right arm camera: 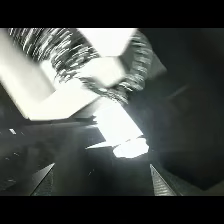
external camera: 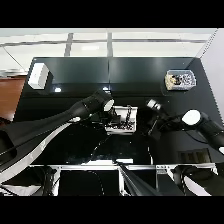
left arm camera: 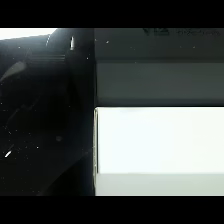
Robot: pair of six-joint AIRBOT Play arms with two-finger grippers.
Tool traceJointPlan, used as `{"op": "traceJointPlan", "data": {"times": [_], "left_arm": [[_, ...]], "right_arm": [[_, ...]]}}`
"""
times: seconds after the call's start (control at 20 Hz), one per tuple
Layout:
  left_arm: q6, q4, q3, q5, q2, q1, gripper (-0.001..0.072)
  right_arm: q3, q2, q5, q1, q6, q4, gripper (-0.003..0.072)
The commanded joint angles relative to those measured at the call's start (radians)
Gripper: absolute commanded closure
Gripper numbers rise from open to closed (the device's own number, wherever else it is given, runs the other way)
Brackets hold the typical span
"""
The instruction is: Fold the box and place the chain.
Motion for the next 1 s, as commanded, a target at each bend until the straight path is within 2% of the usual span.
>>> {"op": "traceJointPlan", "data": {"times": [0.0, 0.1, 0.25, 0.3, 0.35, 0.4, 0.75, 0.8, 0.85, 0.95], "left_arm": [[0.0, 0.0, 0.0, 0.0, 0.0, 0.0, 0.068], [0.0, 0.0, 0.0, 0.0, 0.0, 0.0, 0.068], [0.0, 0.0, 0.0, -0.002, 0.0, 0.0, 0.0681], [0.0, 0.0, 0.0, -0.002, 0.0, 0.0, 0.068], [0.0, 0.0, 0.0, -0.002, 0.0, 0.0, 0.068], [0.0, 0.0, 0.0, -0.001, 0.0, 0.0, 0.068], [0.0, 0.0, 0.0, -0.002, 0.0, 0.0, 0.068], [0.0, 0.0, 0.0, -0.001, 0.0, 0.0, 0.068], [0.0, 0.0, 0.0, -0.001, 0.0, 0.0, 0.068], [0.0, 0.0, 0.0, 0.0, 0.0, 0.0, 0.068]], "right_arm": [[-0.032, -0.057, -0.195, 0.061, -0.323, 0.073, -0.002], [-0.03, -0.1, -0.224, 0.061, -0.421, 0.102, -0.002], [-0.026, -0.156, -0.223, 0.061, -0.66, 0.282, -0.002], [-0.022, -0.164, -0.227, 0.061, -0.671, 0.306, -0.0019], [-0.018, -0.171, -0.227, 0.061, -0.688, 0.306, 0.0028], [-0.016, -0.176, -0.228, 0.059, -0.695, 0.307, 0.0137], [-0.012, -0.192, -0.244, 0.06, -0.715, 0.31, 0.0156], [-0.012, -0.192, -0.252, 0.06, -0.714, 0.311, 0.0282], [-0.012, -0.192, -0.257, 0.06, -0.708, 0.311, 0.0451], [-0.012, -0.189, -0.277, 0.06, -0.631, 0.292, 0.0675]]}}
